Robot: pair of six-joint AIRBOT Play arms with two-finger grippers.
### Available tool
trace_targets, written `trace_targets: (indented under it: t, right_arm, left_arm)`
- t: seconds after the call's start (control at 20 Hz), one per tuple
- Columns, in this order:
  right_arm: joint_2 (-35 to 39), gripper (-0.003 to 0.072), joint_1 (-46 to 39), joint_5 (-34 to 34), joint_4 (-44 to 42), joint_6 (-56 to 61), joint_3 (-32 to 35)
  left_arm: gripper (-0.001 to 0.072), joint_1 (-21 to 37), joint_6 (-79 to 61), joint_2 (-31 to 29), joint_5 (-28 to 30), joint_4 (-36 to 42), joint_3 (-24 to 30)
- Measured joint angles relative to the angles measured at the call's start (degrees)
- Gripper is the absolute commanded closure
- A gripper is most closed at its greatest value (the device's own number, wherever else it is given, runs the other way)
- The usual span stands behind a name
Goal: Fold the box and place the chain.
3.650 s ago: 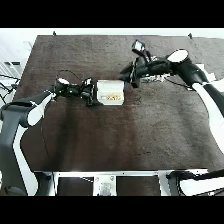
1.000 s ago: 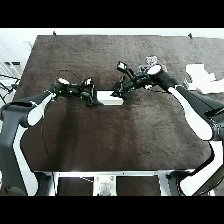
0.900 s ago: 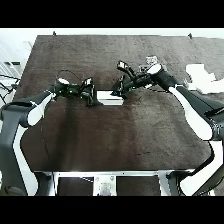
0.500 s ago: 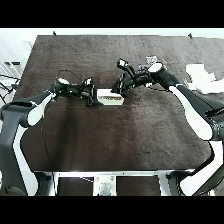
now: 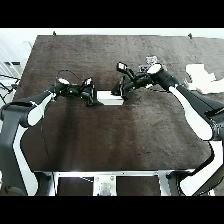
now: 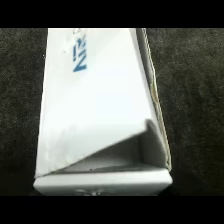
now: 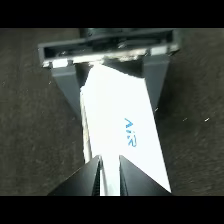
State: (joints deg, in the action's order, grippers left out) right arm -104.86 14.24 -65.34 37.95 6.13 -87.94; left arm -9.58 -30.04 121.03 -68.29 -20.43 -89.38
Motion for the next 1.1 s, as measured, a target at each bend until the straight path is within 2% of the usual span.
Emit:
trace_targets:
  t: [0.35,0.4,0.45,0.5,0.8,1.1]
  right_arm:
    - [0.0,0.0576,0.0,0.2,0.4,0.3,1.0]
    - [0.0,0.0565,0.1,0.2,0.4,0.3,1.2]
    - [0.0,0.0513,0.2,0.1,0.5,0.3,1.5]
    - [-0.1,0.0494,0.3,-0.3,1.0,0.3,1.9]
    - [-0.7,0.0496,0.4,-1.6,0.2,0.3,4.0]
    - [-1.0,0.0502,0.2,-2.8,-4.5,0.3,1.9]
  left_arm:
    - [0.0412,0.0,0.0,0.0,0.0,0.0,0.0]
    - [0.0413,0.0,0.0,0.0,0.0,0.0,0.0]
    - [0.0412,0.0,0.0,0.0,0.0,0.0,0.0]
    - [0.0412,0.0,0.0,0.0,0.0,0.0,0.0]
    - [0.0412,0.0,-0.2,0.0,-0.3,-0.2,0.0]
    - [0.0412,0.0,0.2,0.0,-0.2,0.0,0.0]
